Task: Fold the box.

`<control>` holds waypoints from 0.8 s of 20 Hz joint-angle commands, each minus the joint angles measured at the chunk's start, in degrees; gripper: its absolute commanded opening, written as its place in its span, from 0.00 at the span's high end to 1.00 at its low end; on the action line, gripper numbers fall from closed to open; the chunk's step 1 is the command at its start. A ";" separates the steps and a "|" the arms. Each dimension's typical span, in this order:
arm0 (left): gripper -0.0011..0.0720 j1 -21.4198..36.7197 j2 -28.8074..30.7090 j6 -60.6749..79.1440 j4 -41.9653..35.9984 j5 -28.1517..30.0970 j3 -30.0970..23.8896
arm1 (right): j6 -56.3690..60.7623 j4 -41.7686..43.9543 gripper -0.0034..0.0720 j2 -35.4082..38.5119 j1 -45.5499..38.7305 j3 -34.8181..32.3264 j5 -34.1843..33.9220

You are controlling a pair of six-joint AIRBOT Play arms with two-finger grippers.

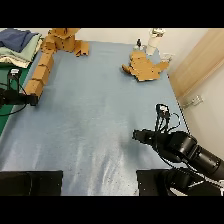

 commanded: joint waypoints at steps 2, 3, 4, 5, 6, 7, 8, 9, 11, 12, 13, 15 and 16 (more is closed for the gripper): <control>0.34 0.24 -7.13 -0.15 0.13 -0.11 4.68 | 0.02 -0.11 0.95 0.04 0.00 0.02 0.07; 0.34 0.22 -8.39 -0.15 0.02 -0.15 5.35 | 0.02 -0.11 0.95 0.04 0.00 0.02 0.04; 0.34 0.17 -9.40 -0.15 -0.02 -0.26 5.95 | 0.04 -0.09 0.95 0.04 0.00 0.02 0.04; 0.34 0.15 -10.03 -0.15 -0.02 -0.50 6.43 | 0.04 -0.09 0.95 0.04 0.00 0.02 0.07; 0.33 0.15 -10.36 -0.15 -0.02 -0.79 6.71 | 0.04 -0.09 0.95 0.04 0.00 0.02 0.04; 0.32 0.15 -10.47 -0.15 -0.02 -1.18 6.95 | 0.04 -0.09 0.95 0.04 0.00 0.02 0.04; 0.08 0.13 -10.47 -0.15 -0.02 -1.20 7.23 | 0.04 -0.09 0.95 0.04 0.00 0.02 0.04; 0.03 0.13 -10.47 -0.31 -0.02 -0.90 7.56 | 0.07 -0.07 0.95 0.04 0.00 0.02 0.04; 0.03 0.13 -10.45 -0.31 -0.02 1.73 8.74 | 0.07 0.04 0.95 0.04 -0.02 0.02 0.04; 0.03 0.15 -10.32 -0.31 0.00 4.15 9.73 | 0.04 0.20 0.95 0.04 -0.02 0.02 0.02; 0.03 0.17 -9.97 -0.28 0.07 6.40 10.67 | 0.04 0.37 0.95 0.04 -0.02 0.02 0.02; 0.03 0.24 -8.44 -0.31 0.07 11.58 13.00 | 0.02 0.85 0.95 0.04 -0.02 0.02 0.02; 0.03 0.24 -7.23 -0.31 0.11 14.95 14.49 | 0.02 1.33 0.95 0.04 -0.02 0.02 0.00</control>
